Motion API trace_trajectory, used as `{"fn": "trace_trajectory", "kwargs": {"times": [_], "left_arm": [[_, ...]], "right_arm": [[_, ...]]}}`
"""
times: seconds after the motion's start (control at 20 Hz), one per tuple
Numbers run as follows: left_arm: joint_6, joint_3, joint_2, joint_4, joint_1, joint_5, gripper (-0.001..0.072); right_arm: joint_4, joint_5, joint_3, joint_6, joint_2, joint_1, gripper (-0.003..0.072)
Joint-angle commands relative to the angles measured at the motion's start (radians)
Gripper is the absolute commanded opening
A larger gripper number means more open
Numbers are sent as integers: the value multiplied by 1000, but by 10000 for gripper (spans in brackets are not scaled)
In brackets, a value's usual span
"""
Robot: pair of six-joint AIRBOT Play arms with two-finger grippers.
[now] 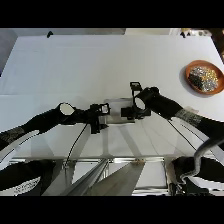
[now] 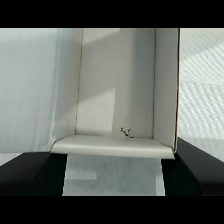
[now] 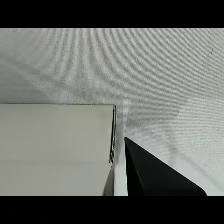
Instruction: Fold the box and place the chain.
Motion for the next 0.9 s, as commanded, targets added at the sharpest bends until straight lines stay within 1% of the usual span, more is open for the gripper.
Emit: {"fn": "trace_trajectory", "kwargs": {"times": [0.0, 0.1, 0.15, 0.3, 0.35, 0.4, 0.45, 0.5, 0.6, 0.65, 0.75, 0.85], "left_arm": [[0, 0, 0, 0, -1, 0, 11], [0, 0, 0, 0, -1, 1, 11], [0, 0, 0, 0, -1, 0, 11], [0, 0, 0, 0, -1, 0, 11], [0, 0, 0, 0, -1, 0, 11], [0, 0, 0, 0, -1, 0, 11], [0, 0, 0, 0, -1, 0, 11], [0, 0, 0, 0, -1, 0, 11], [0, 0, 0, 0, -1, 0, 11], [0, 0, 0, 0, -1, 1, 11], [0, 0, 0, 0, -1, 0, 11], [1, 0, 0, 0, -1, 0, 11]], "right_arm": [[15, 19, 1, -5, -18, -2, 221], [14, 26, 1, -8, -21, -2, 69], [16, 26, 1, -8, -21, -2, 25], [18, 26, 1, -9, -21, -2, 16], [22, 23, 1, -16, -21, -2, 26], [27, 21, 1, -16, -18, -2, 174], [27, 21, 1, -16, -13, -2, 340], [26, 21, 1, -19, -3, -2, 357], [26, 33, 1, -72, 33, -2, 348], [24, 60, 1, -107, 54, -2, 332], [4, 127, 1, -169, 110, -10, 336], [5, 162, 2, -213, 178, -53, 337]]}}
